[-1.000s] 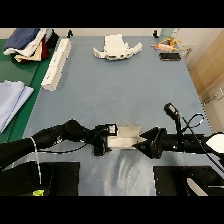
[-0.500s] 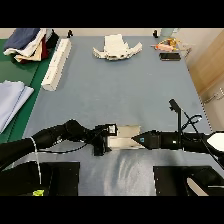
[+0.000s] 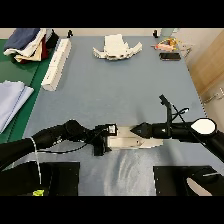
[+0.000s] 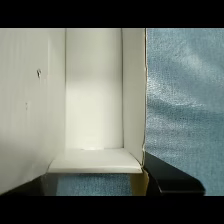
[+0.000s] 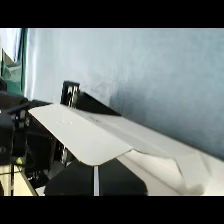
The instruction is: Fold the box.
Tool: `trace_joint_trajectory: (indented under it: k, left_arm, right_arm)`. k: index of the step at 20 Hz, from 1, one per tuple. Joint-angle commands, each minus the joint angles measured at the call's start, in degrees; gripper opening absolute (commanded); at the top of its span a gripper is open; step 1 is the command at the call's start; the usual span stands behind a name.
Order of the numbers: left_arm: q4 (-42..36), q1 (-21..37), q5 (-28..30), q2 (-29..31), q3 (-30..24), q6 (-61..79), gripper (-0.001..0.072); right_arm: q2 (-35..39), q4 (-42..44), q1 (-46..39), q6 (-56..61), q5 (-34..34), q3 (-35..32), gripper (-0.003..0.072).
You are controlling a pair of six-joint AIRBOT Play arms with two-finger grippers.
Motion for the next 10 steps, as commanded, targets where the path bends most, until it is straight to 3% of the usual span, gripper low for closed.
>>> trace_joint_trajectory:
  k: [1, 10]
  left_arm:
    - [0.0, 0.0, 0.0, 0.0, 0.0, 0.0, 0.0473]
    - [0.0, 0.0, 0.0, 0.0, 0.0, 0.0, 0.0473]
  right_arm:
    - [-5.9, 2.0, 0.0, -2.9, -5.4, 3.3, 0.0034]
    - [-12.8, -0.6, 0.1, -3.1, -7.0, 3.1, 0.0033]
